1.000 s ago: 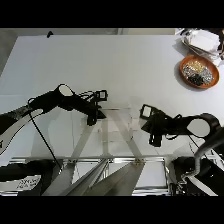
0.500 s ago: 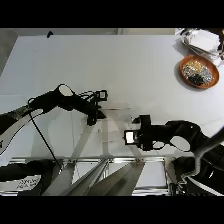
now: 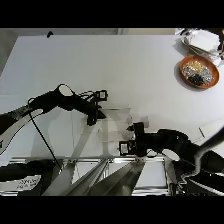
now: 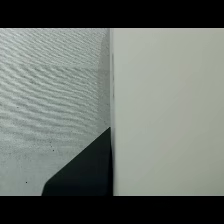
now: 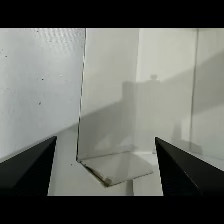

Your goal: Fold the box and place the chain.

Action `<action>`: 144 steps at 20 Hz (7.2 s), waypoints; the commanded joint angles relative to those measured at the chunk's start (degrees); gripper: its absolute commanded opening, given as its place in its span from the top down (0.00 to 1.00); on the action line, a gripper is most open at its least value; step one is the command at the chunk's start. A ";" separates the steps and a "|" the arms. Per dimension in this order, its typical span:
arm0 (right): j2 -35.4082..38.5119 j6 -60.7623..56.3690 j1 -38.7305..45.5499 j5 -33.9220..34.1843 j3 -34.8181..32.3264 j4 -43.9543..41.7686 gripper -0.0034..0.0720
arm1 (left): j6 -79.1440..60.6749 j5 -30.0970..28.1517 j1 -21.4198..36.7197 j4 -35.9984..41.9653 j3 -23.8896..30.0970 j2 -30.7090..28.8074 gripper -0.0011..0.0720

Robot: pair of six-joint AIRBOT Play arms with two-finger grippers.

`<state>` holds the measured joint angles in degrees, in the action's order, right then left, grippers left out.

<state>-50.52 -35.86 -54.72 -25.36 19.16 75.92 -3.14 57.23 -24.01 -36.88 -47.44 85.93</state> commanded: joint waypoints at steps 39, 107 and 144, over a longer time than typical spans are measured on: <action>-6.84 16.55 20.37 -0.24 5.49 -26.95 0.04 | -0.02 0.00 -0.02 -0.02 -0.04 -0.04 0.97; -21.40 46.84 24.20 -9.79 5.46 -50.71 0.57 | -0.02 0.00 -0.02 -0.02 -0.04 -0.04 0.97; -21.40 46.25 24.20 -10.67 5.46 -50.71 0.57 | 12.22 12.48 1.53 -10.93 -0.07 -22.12 0.98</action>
<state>-71.94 10.39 -30.50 -36.10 24.62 25.23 8.05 63.16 -21.47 -50.74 -47.44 66.50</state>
